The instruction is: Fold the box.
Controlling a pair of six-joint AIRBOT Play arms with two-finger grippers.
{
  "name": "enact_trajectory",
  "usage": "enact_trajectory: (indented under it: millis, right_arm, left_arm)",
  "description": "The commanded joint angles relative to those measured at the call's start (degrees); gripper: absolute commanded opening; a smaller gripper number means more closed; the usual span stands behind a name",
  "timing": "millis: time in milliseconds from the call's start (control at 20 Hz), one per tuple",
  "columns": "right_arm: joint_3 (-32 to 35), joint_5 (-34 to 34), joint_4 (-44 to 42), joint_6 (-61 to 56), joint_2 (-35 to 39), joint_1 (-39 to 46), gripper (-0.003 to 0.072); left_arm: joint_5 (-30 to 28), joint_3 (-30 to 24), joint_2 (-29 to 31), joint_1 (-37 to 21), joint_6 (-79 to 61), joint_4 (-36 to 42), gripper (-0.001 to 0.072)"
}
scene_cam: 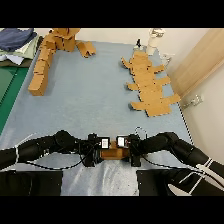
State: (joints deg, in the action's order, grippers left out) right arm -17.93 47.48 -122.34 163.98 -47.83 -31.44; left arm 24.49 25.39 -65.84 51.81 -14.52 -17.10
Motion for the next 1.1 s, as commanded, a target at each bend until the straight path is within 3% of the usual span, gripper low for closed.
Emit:
enact_trajectory:
  millis: [0, 150, 300, 500, 550, 850, 1050]
  right_arm:
    - [0.0, 0.0, 1.5, 0.0, 0.0, 0.0, 0.0507]
    - [0.0, 0.0, 0.1, 0.0, 0.0, 0.0, 0.0507]
    - [-0.1, 0.2, -2.1, 0.0, 0.1, 0.0, 0.0616]
    - [-0.2, 0.9, 1.3, -7.7, 2.8, 0.0, 0.0621]
    - [-0.2, 1.4, 3.3, -9.6, 4.3, 0.0, 0.0718]
    - [-0.7, 9.3, 10.7, -19.8, 16.0, 0.0, 0.0717]
    - [-0.7, 17.8, 0.6, -28.4, 22.3, 0.0, 0.0714]
  left_arm:
    - [0.1, 0.0, 0.0, 0.0, 0.0, 0.0, 0.053]
    - [0.1, 0.0, 0.0, 0.0, 0.0, 0.0, 0.053]
    - [0.1, 0.0, 0.0, 0.0, 0.0, 0.0, 0.053]
    - [0.1, 0.0, 0.0, 0.0, 0.0, 0.0, 0.0529]
    - [0.1, 0.0, 0.0, 0.0, 0.0, 0.0, 0.0529]
    - [0.1, 0.0, 0.0, 0.0, 0.0, 0.0, 0.0529]
    - [0.1, 0.0, 0.0, 0.0, 0.0, 0.0, 0.0529]
